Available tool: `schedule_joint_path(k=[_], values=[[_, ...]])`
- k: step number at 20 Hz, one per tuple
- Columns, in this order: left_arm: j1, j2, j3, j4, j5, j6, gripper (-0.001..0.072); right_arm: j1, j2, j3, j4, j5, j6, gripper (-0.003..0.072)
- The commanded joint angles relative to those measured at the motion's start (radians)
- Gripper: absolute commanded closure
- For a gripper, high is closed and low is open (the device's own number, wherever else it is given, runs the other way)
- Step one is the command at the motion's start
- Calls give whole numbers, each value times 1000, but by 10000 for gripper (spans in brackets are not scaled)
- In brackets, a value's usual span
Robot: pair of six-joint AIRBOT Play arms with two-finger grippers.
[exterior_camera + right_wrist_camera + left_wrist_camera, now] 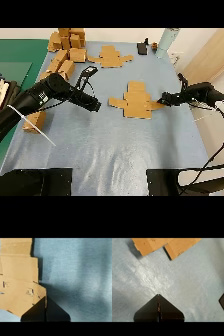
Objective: Fold the box.
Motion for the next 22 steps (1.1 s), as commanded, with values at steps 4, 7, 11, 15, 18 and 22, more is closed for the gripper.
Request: schedule_joint_path(k=[4,7,11,15,18,22], values=[[-1,0,0,-8,20,-1,699,63,62,-92,27,-27,35,684],[-1,0,0,-22,15,-21,699,146,171,-228,39,39,107,684],[-1,0,0,-30,-19,-21,699,237,260,-346,22,33,209,610],[-1,0,0,-31,-61,-23,698,261,243,-336,21,11,216,493],[-1,0,0,-49,-85,-23,696,261,225,-308,20,-13,216,494],[-1,0,0,-72,-89,-47,246,261,207,-272,20,-14,216,625]])
